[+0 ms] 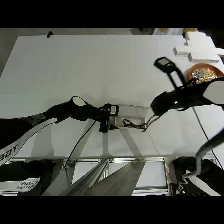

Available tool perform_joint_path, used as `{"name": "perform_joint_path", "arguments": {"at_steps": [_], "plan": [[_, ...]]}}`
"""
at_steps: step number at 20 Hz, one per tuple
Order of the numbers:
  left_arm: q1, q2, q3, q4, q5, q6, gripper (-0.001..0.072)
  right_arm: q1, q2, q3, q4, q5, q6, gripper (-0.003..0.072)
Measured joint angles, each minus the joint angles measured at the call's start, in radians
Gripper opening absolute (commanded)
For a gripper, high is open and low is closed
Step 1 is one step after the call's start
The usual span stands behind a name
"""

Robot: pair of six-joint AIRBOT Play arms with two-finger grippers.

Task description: Fold the box and place the chain.

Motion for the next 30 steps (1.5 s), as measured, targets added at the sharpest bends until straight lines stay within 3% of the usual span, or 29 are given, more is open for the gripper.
{"name": "perform_joint_path", "arguments": {"at_steps": [4, 10, 14, 25, 27, 30], "plan": [[0.0, 0.0, 0.0, 0.0, 0.0, 0.0, 0.0208, -0.137, -0.013, -0.019, -0.079, 0.025, 0.076, 0.0018], [0.0, 0.0, 0.0, 0.0, 0.0, 0.0, 0.0208, -0.195, -0.097, -0.146, -0.089, -0.077, 0.106, 0.0331], [0.0, 0.0, 0.0, 0.0, 0.0, 0.0, 0.0208, -0.202, -0.178, -0.188, -0.089, -0.156, 0.111, 0.0288], [0.0, 0.0, 0.0, 0.0, 0.0, 0.0, 0.0208, -0.204, -0.379, -0.203, -0.108, -0.271, 0.158, 0.0287], [0.0, 0.0, 0.0, 0.0, 0.0, 0.0, 0.0208, -0.204, -0.395, -0.203, -0.109, -0.28, 0.162, 0.0223], [0.0, 0.0, 0.0, 0.0, 0.0, 0.0, 0.0208, -0.204, -0.408, -0.203, -0.112, -0.291, 0.176, 0.0212]]}}
